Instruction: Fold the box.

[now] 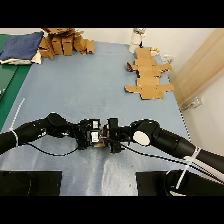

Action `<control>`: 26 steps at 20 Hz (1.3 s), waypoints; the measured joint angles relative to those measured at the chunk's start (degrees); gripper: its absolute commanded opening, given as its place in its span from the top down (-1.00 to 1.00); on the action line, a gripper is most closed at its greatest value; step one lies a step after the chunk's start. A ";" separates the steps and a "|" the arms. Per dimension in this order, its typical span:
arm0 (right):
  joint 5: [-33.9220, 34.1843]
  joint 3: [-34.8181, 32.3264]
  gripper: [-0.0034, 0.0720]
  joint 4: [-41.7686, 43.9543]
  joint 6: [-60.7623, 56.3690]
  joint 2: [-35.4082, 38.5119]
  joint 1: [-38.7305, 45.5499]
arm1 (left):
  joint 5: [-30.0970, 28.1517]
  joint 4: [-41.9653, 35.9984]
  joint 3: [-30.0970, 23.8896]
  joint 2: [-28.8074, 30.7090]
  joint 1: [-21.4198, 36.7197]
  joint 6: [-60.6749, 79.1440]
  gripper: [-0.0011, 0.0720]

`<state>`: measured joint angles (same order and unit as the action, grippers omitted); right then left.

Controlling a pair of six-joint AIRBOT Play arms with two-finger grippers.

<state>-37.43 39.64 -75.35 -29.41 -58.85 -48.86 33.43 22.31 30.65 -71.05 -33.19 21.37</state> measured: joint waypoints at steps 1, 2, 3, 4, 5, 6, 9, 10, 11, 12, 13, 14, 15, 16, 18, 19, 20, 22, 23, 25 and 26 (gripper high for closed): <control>0.02 0.00 -0.17 -0.76 -0.81 0.39 -0.07 | -0.02 0.02 0.00 0.00 0.00 0.00 -0.16; 0.04 0.00 -0.17 -1.05 -1.36 0.68 -0.22 | -0.02 0.00 0.00 0.00 0.00 0.00 -0.16; 0.04 0.00 -0.17 -1.33 -1.77 0.90 -0.39 | -0.02 0.02 0.00 0.00 0.00 0.00 -0.16; 0.00 0.00 -0.17 -1.51 -2.14 1.01 -0.57 | -0.02 0.02 0.00 0.00 0.00 0.00 -0.16; -0.09 0.00 -0.17 -1.84 -2.38 1.14 -0.94 | -0.02 0.02 0.00 0.00 0.00 0.00 -0.16; -0.39 0.00 -0.17 -1.88 -2.58 1.20 -1.60 | -0.02 0.02 0.00 0.00 0.00 0.00 -0.16; -0.70 0.00 -0.17 -2.43 -3.13 1.33 -3.82 | -0.02 0.02 0.00 0.00 0.00 0.00 -0.16; -0.76 0.00 -0.17 -2.91 -3.69 1.36 -4.42 | -0.02 0.02 0.00 0.00 0.00 0.00 -0.16; -0.70 0.00 -0.16 -3.96 -4.85 1.36 -4.92 | -0.02 0.02 0.00 0.00 0.00 0.00 -0.16; -0.42 0.00 -0.16 -5.42 -6.32 1.36 -5.18 | -0.02 0.02 0.00 0.00 0.00 0.00 -0.16; -0.07 0.00 -0.17 -7.32 -8.00 1.36 -5.40 | -0.02 0.02 0.00 0.00 0.00 0.00 -0.16; 0.11 0.00 -0.16 -8.70 -9.40 1.36 -5.57 | -0.02 0.02 0.00 0.00 0.00 0.00 -0.16; 0.24 0.00 -0.16 -9.94 -10.67 1.36 -5.73 | -0.02 0.02 0.00 0.00 0.00 0.00 -0.16; 0.44 0.00 -0.16 -10.80 -11.65 1.36 -5.86 | -0.02 0.02 0.00 0.00 0.00 0.00 -0.16; 0.50 0.00 -0.16 -12.17 -13.22 1.36 -6.51 | -0.02 0.02 0.00 0.00 0.00 0.00 -0.16; 0.52 0.00 -0.16 -12.46 -13.94 1.36 -7.17 | -0.02 0.02 0.00 0.00 0.00 0.00 -0.16; 0.50 0.00 -0.16 -12.83 -14.62 1.36 -7.78 | -0.02 0.02 0.00 0.00 0.00 0.00 -0.16; 0.50 0.00 -0.16 -13.31 -16.09 1.27 -8.94 | -0.02 0.02 0.00 0.00 0.00 0.00 -0.16; 0.48 0.00 -0.01 -13.64 -16.92 1.14 -9.31 | -0.02 0.02 0.00 0.00 0.00 0.00 -0.16; 0.44 0.00 0.02 -14.12 -18.23 0.74 -9.70 | -0.02 0.02 0.00 0.00 0.00 0.00 -0.16; 0.44 0.00 0.02 -14.27 -18.67 0.50 -9.86 | -0.02 0.02 0.00 0.00 0.00 0.00 -0.16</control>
<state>-36.99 39.64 -89.62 -48.07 -58.35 -58.72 33.41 22.33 30.65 -71.05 -33.19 21.37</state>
